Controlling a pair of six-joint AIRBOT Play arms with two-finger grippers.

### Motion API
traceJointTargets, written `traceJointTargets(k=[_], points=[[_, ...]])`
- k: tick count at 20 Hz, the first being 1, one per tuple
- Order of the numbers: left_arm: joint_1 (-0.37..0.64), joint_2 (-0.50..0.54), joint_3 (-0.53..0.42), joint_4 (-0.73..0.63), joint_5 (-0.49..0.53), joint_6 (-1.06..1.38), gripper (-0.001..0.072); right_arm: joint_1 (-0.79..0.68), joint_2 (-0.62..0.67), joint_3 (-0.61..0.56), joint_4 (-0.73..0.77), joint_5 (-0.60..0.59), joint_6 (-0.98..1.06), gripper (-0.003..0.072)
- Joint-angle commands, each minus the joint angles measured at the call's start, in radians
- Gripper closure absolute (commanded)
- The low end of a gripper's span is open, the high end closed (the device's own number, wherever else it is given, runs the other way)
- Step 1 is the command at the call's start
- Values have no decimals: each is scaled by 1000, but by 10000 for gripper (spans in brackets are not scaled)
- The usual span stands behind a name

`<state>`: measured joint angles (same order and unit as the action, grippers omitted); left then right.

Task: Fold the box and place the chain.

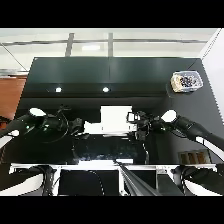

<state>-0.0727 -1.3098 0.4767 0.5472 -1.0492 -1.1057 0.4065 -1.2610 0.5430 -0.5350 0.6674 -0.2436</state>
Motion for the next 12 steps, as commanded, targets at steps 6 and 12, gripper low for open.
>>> traceJointTargets(k=[6,12], points=[[-49,-21,13,-103,43,154,685,0,-1,0,0,0,0,526],[-49,-21,62,-120,-18,219,-3,0,-1,0,0,0,0,526]])
